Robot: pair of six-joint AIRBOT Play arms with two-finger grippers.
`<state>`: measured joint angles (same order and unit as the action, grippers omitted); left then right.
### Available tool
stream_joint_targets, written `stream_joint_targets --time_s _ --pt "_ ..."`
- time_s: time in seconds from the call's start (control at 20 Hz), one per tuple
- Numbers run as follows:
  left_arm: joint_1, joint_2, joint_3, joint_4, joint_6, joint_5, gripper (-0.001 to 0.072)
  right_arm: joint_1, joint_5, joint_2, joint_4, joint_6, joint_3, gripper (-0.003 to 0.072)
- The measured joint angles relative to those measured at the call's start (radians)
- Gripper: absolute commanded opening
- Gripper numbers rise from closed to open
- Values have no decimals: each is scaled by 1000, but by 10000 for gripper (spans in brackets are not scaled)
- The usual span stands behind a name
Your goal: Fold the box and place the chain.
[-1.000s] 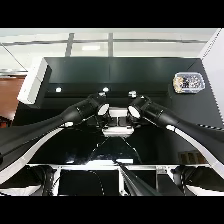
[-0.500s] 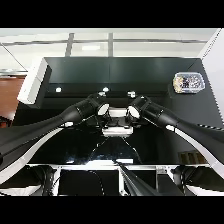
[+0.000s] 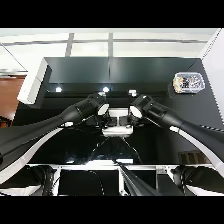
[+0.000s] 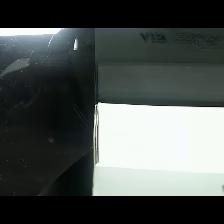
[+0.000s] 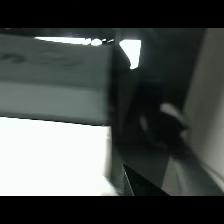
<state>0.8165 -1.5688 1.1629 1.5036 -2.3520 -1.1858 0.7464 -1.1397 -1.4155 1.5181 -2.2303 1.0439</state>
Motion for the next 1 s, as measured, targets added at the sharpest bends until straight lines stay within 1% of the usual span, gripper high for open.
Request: stream_joint_targets --time_s 0.15,0.3,0.35,0.5,0.55,0.6,0.65,0.75,0.85,0.95,1.0 --pt "0 0 0 0 0 -1 27 0 -19 104 40 31 0 287" --pt "0 0 0 -1 0 -2 27 0 -30 260 131 66 0 284" --pt "0 0 0 -1 -1 -2 27 0 -34 311 198 75 0 284" --pt "0 0 0 -1 -1 -2 27 -44 -53 422 491 85 -3 286" --pt "0 0 0 -1 -1 -2 27 -88 -43 440 576 88 -11 401" --pt "0 0 0 -1 -1 -2 27 -143 -10 451 635 87 -26 703" --pt "0 0 0 -1 -2 -2 27 -219 40 454 676 85 -49 700" --pt "0 0 0 -1 -2 -2 27 -395 154 428 681 77 -86 700" --pt "0 0 0 0 -2 -2 27 -580 274 364 587 79 -97 699" --pt "0 0 0 0 -2 -2 28 -736 356 266 459 89 -52 699" --pt "0 0 0 1 -2 -2 27 -801 367 200 402 98 -1 699"
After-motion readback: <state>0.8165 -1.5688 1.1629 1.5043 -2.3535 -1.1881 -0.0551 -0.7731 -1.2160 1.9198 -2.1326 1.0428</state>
